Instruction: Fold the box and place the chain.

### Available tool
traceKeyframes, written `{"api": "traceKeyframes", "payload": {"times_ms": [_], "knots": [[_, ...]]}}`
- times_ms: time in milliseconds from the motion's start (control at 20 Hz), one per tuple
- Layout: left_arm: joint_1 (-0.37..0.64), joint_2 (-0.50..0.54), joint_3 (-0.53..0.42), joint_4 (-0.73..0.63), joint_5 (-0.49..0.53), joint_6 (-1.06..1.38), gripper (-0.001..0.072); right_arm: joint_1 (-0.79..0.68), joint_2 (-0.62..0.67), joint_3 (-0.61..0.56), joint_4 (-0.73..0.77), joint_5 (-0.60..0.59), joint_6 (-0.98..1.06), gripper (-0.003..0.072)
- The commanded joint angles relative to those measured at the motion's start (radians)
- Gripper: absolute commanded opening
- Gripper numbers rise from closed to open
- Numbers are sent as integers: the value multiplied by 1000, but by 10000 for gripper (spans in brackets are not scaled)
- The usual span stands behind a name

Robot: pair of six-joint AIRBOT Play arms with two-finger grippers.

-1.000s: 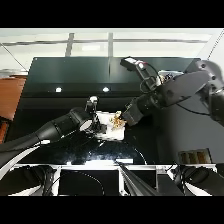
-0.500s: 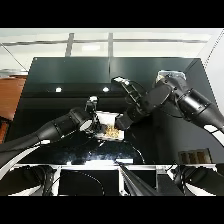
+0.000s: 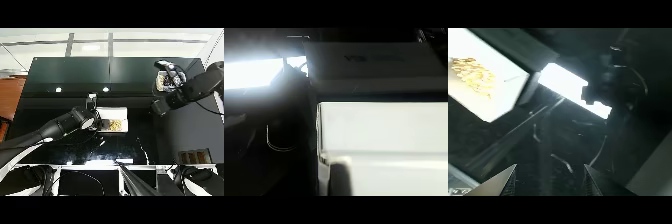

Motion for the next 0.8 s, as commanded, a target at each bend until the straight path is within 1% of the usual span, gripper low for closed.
{"api": "traceKeyframes", "payload": {"times_ms": [0,50,100,150,200,250,350,400,500,600,650,700,750], "knots": [[0,-49,53,3,-26,17,28,-53,16,-2,-16,-6,5,488],[0,-53,65,5,-46,23,61,-53,16,-4,-3,-6,5,488],[2,-52,77,13,-63,23,206,-53,16,-6,-2,-7,5,489],[9,-52,96,16,-95,27,441,-53,16,-8,-3,-8,6,488],[17,-52,119,16,-137,64,645,-53,16,-8,-3,-6,6,488],[28,-51,149,16,-191,171,695,-53,16,-8,-4,-6,5,488],[48,-36,210,50,-336,385,695,-53,16,-8,-4,-5,5,488],[55,-16,225,70,-390,467,694,-53,16,-8,-3,-6,8,488],[77,62,218,71,-457,684,694,-53,16,-8,-3,-6,32,488],[116,152,189,37,-495,926,694,-53,16,-8,-3,-6,35,488],[165,205,163,19,-496,965,694,-53,16,-8,-3,-5,35,488],[234,254,129,-27,-466,975,694,-53,16,-8,-3,-2,35,488],[325,305,80,-113,-427,1028,694,-53,16,-8,-4,11,35,488]]}}
